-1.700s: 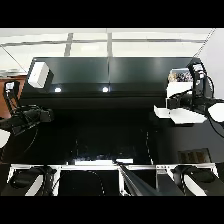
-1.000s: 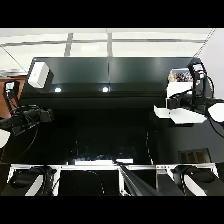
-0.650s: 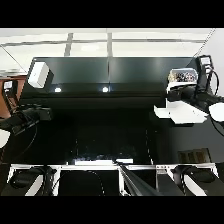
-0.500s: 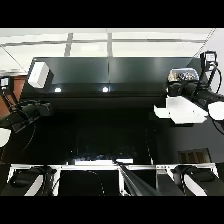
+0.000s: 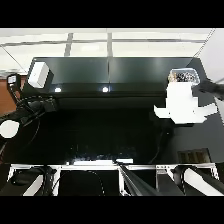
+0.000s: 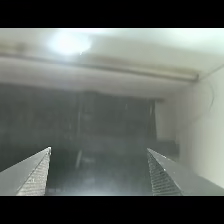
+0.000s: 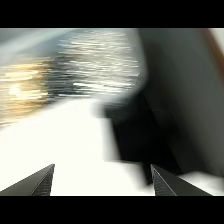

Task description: Fold the box and place the chain.

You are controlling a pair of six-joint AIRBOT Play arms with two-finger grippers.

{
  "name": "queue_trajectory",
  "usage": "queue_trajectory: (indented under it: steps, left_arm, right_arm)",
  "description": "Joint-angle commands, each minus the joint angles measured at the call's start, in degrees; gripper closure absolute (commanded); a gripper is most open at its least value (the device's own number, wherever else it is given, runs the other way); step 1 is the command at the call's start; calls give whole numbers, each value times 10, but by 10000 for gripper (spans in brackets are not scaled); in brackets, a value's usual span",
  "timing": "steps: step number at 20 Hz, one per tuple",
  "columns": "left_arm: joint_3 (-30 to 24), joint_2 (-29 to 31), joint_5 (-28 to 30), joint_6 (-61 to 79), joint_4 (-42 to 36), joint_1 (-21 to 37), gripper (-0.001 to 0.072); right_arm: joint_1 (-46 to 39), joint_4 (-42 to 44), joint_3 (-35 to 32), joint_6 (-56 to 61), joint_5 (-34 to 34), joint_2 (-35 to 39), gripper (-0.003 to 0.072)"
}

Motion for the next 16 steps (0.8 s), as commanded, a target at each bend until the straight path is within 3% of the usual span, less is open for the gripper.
queue_trajectory:
  steps: [1, 4, 8, 9, 10, 12, 13, 14, 16]
  left_arm:
    - [0, -10, -27, 0, -1, 0, -6]
    - [0, -10, -33, 0, -5, 0, -6]
    - [0, -10, -67, 2, -23, 0, -5]
    - [0, -11, -76, 2, -26, 0, -5]
    - [0, -11, -83, 2, -27, 0, -5]
    - [0, -11, -89, 2, -26, 0, -5]
    - [0, -11, -89, 2, -27, 0, -5]
    - [0, -11, -88, 2, -27, 0, -5]
    - [0, -11, -87, 2, -26, 0, -5]
  right_arm:
    - [-159, 35, 92, -74, 173, -93, -22]
    - [-195, 101, 133, -247, 304, -157, -22]
    - [-171, 103, 134, -322, 287, -181, -18]
    - [-165, 103, 134, -325, 277, -186, 127]
    - [-160, 101, 134, -325, 266, -193, 216]
    - [-155, 103, 134, -325, 255, -204, 216]
    - [-153, 111, 134, -325, 246, -206, 364]
    - [-149, 118, 134, -325, 238, -206, 572]
    - [-139, 121, 139, -325, 245, -205, 672]
